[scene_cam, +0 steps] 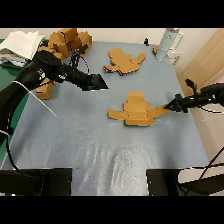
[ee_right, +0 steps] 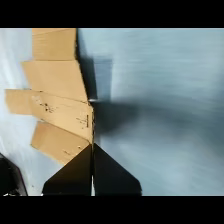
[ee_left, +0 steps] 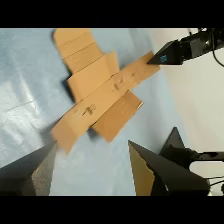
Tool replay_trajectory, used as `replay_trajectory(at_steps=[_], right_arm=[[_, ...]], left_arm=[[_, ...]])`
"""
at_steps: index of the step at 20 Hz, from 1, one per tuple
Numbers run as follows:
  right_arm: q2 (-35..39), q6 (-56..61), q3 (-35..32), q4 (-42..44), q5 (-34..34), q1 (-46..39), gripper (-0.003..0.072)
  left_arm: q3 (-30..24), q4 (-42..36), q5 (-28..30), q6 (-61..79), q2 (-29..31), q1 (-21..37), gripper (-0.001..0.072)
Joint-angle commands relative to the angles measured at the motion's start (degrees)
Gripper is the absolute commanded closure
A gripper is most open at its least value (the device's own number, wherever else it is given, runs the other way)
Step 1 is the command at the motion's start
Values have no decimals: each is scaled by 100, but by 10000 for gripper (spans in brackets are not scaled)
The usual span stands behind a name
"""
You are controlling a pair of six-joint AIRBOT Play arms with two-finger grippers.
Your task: Fold the box.
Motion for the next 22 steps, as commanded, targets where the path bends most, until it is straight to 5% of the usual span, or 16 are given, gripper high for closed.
replay_trajectory(at_steps=[1, 3, 4, 5, 6, 19, 22], right_arm=[[717, 151, -975, 509, 686, 857, 687], [1360, 535, -1731, 236, 1139, 1255, 671], [1547, 570, -1969, -15, 1283, 1410, 603], [1622, 649, -2083, -264, 1364, 1528, 399], [1606, 817, -2072, -450, 1373, 1591, 354], [-131, 693, -726, -490, 400, 2013, 413], [-188, 382, -619, -372, 411, 2256, 632]], left_arm=[[7, -59, -483, -22, -2, 4, 35], [4, -57, -817, -20, -2, 4, 35], [4, -57, -946, -20, -2, 2, 35], [4, -57, -1043, -20, -2, 0, 35], [4, -57, -1088, -20, -2, 0, 35], [4, -57, -1429, -68, -4, 2, 35], [7, -57, -1626, -68, -4, 4, 35]])
